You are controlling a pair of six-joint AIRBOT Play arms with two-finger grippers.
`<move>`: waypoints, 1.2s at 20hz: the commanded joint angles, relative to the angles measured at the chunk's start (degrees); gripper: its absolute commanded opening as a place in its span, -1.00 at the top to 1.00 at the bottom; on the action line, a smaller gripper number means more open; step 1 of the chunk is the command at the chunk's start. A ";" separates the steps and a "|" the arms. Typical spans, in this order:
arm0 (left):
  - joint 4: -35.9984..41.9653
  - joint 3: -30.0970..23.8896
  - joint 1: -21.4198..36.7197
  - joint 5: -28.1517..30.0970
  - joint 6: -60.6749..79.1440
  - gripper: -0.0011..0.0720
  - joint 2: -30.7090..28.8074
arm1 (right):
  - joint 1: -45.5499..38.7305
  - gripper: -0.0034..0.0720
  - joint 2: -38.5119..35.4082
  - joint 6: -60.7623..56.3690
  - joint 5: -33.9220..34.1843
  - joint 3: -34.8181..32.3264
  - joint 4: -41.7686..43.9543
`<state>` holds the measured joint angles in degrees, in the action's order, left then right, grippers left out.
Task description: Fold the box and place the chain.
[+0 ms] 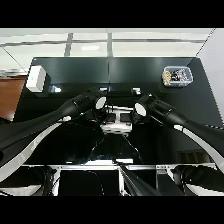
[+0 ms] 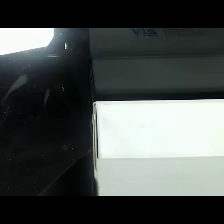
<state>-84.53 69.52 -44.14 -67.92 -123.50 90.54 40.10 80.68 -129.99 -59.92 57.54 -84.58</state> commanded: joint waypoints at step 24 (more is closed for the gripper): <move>-0.04 0.04 0.00 -0.04 0.04 0.90 0.02 | 1.40 0.12 3.21 -5.38 -0.39 0.22 1.66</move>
<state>-84.62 69.52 -44.14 -68.03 -123.44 90.54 41.45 83.53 -135.83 -60.18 57.78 -83.70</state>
